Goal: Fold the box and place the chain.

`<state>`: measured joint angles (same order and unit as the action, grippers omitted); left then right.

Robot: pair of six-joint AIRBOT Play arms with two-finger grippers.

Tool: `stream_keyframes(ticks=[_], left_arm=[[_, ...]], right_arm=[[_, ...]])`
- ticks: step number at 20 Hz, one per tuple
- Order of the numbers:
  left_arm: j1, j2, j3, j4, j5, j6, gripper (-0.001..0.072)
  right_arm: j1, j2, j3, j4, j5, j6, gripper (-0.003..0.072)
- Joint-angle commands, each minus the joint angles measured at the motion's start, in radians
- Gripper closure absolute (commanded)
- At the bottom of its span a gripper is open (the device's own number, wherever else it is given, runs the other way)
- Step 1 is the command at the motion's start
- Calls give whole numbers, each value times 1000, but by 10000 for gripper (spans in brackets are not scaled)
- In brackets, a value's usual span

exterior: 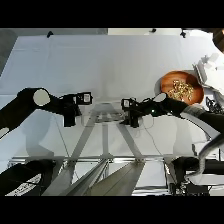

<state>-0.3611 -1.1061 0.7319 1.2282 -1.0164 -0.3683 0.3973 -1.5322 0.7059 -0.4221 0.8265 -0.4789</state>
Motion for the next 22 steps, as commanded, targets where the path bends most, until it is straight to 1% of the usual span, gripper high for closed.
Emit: stream_keyframes(ticks=[1,2,3,4,5,6,7,8,9,11,13,19,22], left_arm=[[1,43,0,44,139,-8,703],[1,43,0,6,185,-9,703],[1,37,0,-68,210,6,704],[1,25,0,-154,208,39,704],[1,5,0,-244,182,82,704],[1,-18,0,-293,139,117,704],[1,-43,0,-288,92,124,704],[1,-68,0,-233,43,93,702],[1,-90,0,-145,12,27,706],[1,-121,0,24,3,-116,706],[1,-138,0,109,13,-182,706],[1,-143,0,122,11,-168,704],[1,-139,-10,102,14,-93,704]], right_arm=[[0,0,1,0,0,0,165],[0,0,1,0,0,0,165],[0,0,1,0,0,0,165],[0,0,1,0,0,0,165],[0,0,1,0,0,0,165],[0,0,1,0,0,0,165],[0,0,1,0,0,0,165],[0,0,1,0,0,0,165],[0,0,1,0,0,0,165],[0,0,1,0,0,0,165],[0,0,1,0,0,0,165],[0,0,1,0,0,0,165],[0,0,1,0,0,0,165]])
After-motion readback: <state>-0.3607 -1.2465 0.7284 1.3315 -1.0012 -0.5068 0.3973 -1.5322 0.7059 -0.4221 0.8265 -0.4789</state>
